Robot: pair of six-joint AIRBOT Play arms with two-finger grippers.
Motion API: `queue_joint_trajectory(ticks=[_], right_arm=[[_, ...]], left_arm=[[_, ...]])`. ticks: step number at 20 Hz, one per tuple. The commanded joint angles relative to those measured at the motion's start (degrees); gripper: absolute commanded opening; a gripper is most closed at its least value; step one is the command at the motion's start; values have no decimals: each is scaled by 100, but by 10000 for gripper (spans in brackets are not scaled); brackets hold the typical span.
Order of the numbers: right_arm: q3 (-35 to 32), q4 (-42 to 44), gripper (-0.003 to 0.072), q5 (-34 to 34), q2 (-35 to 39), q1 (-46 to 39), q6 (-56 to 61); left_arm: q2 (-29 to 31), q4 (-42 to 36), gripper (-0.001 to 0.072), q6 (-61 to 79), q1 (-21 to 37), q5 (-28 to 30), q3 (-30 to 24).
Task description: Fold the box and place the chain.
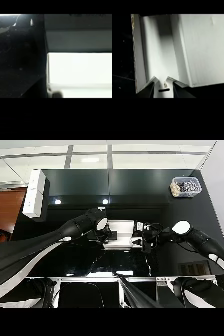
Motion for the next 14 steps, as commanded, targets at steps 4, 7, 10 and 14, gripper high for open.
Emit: queue_joint_trajectory(ticks=[4, 7, 10, 14], right_arm=[[0, 326, 261, -369, -323, 334, -2], [0, 313, 71, -398, -334, 334, 0], [-2, 310, 294, -404, -334, 334, 26], [-2, 308, 333, -402, -334, 334, 66]], left_arm=[[-2, 2, 31, -2, 4, 20, 0], [-2, 2, 31, -2, 4, 15, 0], [-2, 2, 30, -2, 4, 15, 0], [-2, 0, 31, -2, 4, 15, 0]])
